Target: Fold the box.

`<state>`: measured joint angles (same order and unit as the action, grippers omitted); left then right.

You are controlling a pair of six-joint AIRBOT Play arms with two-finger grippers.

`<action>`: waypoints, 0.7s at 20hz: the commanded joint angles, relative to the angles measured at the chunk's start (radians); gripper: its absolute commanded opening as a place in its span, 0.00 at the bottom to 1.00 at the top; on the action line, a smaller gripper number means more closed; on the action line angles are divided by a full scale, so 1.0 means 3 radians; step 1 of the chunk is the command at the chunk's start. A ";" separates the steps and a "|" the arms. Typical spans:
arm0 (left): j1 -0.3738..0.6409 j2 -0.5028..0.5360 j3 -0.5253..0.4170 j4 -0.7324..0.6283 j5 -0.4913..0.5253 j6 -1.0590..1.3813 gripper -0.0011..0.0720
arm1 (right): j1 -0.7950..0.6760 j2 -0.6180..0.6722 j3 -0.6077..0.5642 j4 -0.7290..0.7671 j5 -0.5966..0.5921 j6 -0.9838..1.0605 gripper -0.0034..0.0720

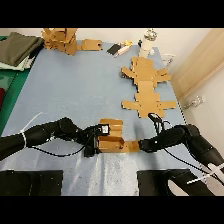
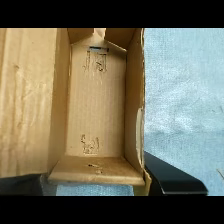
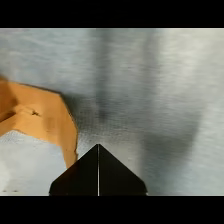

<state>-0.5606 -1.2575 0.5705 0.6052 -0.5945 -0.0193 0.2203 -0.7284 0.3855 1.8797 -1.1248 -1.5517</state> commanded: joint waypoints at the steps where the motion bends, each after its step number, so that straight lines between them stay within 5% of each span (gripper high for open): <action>1: 0.0003 -0.0001 0.0000 0.0001 0.0001 0.0000 0.85 | -0.0008 0.0064 -0.0001 0.0376 -0.0042 -0.0226 0.04; 14: 0.0003 -0.0001 0.0000 0.0001 0.0001 0.0000 0.85 | -0.0006 0.0182 -0.0354 0.0965 0.0388 -0.0725 0.04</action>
<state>-0.5606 -1.2575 0.5705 0.6056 -0.5945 -0.0196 0.2180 -0.6746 0.2951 2.0975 -1.0668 -1.7130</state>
